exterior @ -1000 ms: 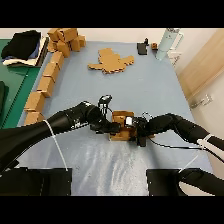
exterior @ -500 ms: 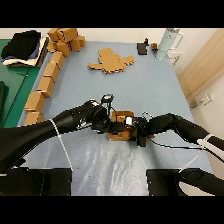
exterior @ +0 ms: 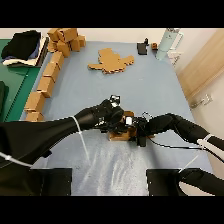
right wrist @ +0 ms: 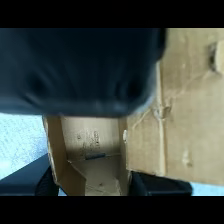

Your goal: Fold the box.

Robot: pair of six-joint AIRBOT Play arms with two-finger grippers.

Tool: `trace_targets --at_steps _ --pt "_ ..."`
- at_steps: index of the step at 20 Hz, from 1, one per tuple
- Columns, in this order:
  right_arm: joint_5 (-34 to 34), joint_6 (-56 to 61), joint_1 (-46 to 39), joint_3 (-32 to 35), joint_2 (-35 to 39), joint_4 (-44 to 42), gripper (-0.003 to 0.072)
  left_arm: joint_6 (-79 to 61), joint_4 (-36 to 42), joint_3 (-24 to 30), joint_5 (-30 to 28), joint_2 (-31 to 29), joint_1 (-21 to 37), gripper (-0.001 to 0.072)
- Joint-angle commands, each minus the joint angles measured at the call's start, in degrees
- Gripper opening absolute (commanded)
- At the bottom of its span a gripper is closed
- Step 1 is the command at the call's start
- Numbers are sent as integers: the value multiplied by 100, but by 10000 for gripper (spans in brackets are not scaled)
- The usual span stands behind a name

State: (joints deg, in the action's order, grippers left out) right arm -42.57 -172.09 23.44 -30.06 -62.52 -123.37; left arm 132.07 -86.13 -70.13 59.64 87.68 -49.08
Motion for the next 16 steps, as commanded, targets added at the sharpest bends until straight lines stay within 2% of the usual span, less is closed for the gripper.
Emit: trace_targets --at_steps 1,6,8,11,12,14,16 --pt "2 0 0 2 -2 -2 480 153 -9 -208 273 413 -57 413" --pt "2 0 0 2 -2 0 480 245 55 -208 208 518 -55 405" --pt "2 0 0 2 -2 -2 481 365 37 -208 181 518 -55 166" --pt "2 0 0 2 -2 0 480 452 17 -205 146 520 -57 163" --pt "0 0 0 2 -2 0 480 446 11 -205 144 518 -57 43" --pt "2 0 0 2 -2 0 480 448 9 -205 140 520 -59 13" --pt "2 0 0 2 -2 0 480 448 9 -208 140 520 -59 13"
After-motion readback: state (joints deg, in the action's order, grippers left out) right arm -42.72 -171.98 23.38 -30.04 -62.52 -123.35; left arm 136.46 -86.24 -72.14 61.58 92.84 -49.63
